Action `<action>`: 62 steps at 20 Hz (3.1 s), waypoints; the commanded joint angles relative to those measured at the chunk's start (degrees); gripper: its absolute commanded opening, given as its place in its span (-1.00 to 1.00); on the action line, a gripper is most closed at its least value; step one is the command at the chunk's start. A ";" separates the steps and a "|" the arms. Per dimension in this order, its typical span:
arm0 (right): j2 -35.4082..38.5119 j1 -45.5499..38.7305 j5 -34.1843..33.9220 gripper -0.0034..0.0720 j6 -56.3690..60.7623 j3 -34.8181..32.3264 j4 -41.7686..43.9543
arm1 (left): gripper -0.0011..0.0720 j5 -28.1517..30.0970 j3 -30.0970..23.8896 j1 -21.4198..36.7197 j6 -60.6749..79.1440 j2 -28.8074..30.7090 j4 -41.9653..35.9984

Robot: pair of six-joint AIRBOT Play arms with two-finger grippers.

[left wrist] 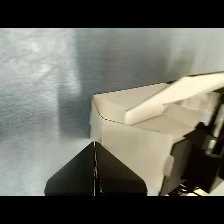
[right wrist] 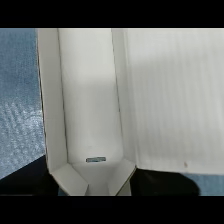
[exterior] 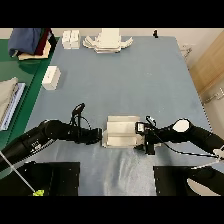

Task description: Fold the box.

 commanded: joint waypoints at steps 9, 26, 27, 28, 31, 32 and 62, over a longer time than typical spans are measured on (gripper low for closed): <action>-0.02 0.02 0.02 0.45 0.00 0.07 0.00 | 0.46 0.76 1.29 0.79 1.33 -3.52 -3.37; -0.02 0.02 0.02 0.45 0.00 0.07 0.00 | 0.28 -2.80 10.45 -12.94 -19.08 -13.60 13.03; -0.02 0.02 0.02 0.45 0.00 0.07 0.00 | 0.28 -2.82 12.15 -14.12 -19.61 -15.47 13.44; -0.02 0.02 0.02 0.45 0.00 0.07 0.00 | 0.28 -2.89 13.86 -15.21 -20.83 -17.14 14.60; -0.02 0.02 0.02 0.45 0.00 0.07 0.00 | 0.28 -6.51 18.84 -17.07 -28.33 -21.62 21.11; -0.02 0.02 0.02 0.45 0.00 0.07 0.00 | 0.28 -8.72 20.11 -17.55 -31.12 -22.58 23.63; -0.02 0.02 0.02 0.45 0.00 0.07 0.00 | -0.24 -35.08 34.05 -8.00 -8.09 -10.32 13.11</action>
